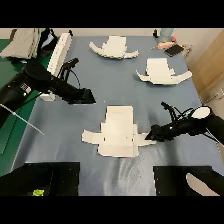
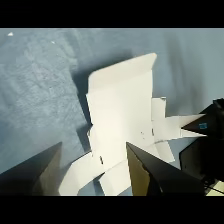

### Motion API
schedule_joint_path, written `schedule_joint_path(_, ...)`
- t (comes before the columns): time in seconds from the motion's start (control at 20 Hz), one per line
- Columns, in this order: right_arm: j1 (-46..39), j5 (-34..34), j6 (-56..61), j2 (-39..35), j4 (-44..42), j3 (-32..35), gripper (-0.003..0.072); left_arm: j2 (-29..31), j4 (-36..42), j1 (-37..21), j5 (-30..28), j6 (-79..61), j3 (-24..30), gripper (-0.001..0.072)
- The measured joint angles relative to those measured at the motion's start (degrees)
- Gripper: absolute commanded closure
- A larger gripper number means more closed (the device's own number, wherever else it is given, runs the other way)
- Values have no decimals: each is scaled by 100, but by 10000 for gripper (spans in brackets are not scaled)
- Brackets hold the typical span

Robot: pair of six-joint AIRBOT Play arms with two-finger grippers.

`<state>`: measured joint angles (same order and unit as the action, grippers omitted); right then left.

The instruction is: Fold the box.

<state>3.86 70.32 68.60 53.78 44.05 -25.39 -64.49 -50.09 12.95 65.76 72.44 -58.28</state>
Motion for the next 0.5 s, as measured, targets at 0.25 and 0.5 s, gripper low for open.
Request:
schedule_joint_path(0.25,1045,-968,-275,-710,24,125,688,-452,81,-507,726,-369,103,101)
schedule_joint_path(0.5,1392,-1381,-352,-901,33,149,687,-1167,691,-570,975,-1040,289,102)
